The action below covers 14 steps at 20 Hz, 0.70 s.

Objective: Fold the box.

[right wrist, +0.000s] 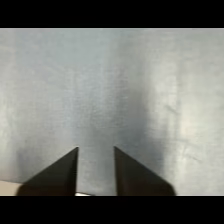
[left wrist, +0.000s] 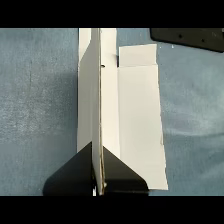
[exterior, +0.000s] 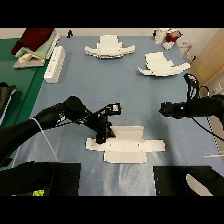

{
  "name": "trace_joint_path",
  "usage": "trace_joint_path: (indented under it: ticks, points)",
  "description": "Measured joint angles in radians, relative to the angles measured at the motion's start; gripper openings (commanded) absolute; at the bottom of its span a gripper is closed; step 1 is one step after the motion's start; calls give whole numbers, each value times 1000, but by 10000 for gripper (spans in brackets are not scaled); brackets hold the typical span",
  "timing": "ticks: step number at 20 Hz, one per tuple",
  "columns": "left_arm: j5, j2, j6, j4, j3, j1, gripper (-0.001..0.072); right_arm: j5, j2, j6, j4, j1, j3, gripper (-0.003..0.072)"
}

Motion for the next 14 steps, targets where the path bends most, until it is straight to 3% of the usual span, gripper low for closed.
trace_joint_path:
  ticks: [1,7,12,13,14]
  points:
    - [-2,0,0,1,0,0,13,-32,0,-2,11,0,0,2]
    - [-8,0,0,0,0,0,13,-274,43,-30,43,56,-1,1]
    - [-9,0,0,0,0,0,13,-392,232,-14,78,295,-85,3]
    - [-9,0,0,0,0,0,13,-383,274,-14,85,361,-116,101]
    - [-9,0,0,0,0,0,13,-362,312,-21,90,431,-149,497]
